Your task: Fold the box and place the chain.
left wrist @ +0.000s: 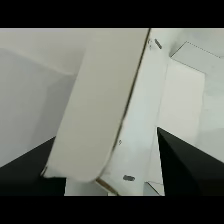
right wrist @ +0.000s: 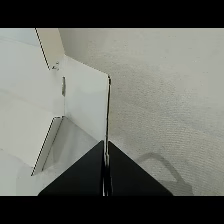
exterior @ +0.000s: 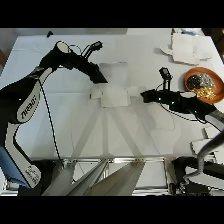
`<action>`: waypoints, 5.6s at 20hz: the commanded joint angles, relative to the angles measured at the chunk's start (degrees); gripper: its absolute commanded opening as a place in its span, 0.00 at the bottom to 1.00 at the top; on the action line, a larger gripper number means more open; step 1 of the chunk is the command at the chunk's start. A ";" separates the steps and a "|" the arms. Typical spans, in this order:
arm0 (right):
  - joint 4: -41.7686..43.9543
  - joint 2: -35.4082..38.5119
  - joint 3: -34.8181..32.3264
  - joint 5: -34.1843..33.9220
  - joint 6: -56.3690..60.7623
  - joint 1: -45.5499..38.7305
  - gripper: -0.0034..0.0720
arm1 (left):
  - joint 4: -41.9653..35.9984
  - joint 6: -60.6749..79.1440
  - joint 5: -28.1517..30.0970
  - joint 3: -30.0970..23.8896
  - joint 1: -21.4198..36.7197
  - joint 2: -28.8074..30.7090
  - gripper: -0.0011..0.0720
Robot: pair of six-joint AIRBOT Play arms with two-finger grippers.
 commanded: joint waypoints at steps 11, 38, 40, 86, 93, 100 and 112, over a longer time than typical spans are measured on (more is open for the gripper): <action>0.02 -0.04 -0.04 0.02 0.02 0.07 0.06 | 5.11 3.04 -0.96 0.04 -2.36 -0.13 0.17; 0.02 -0.04 -0.04 0.00 0.02 0.04 0.06 | 4.68 7.87 -0.28 0.04 -2.36 -0.11 0.03; 0.02 -0.04 -0.04 -0.02 0.02 0.07 0.06 | 4.68 7.87 -0.28 0.04 -2.36 -0.11 0.03; -48.59 29.83 -0.02 -27.63 28.57 0.00 0.06 | 8.61 3.34 -10.03 0.02 -0.96 10.78 0.02; -48.59 29.83 -0.02 -27.65 28.57 0.00 0.06 | 10.43 3.61 -12.11 -2.32 -1.07 17.62 0.02; -48.59 29.83 -0.02 -27.65 28.57 0.00 0.06 | 9.86 12.28 -8.50 -17.35 -1.01 23.63 0.02; -48.59 29.83 -0.02 -27.65 28.57 0.00 0.06 | -7.43 36.04 5.53 -24.98 -0.87 10.91 0.02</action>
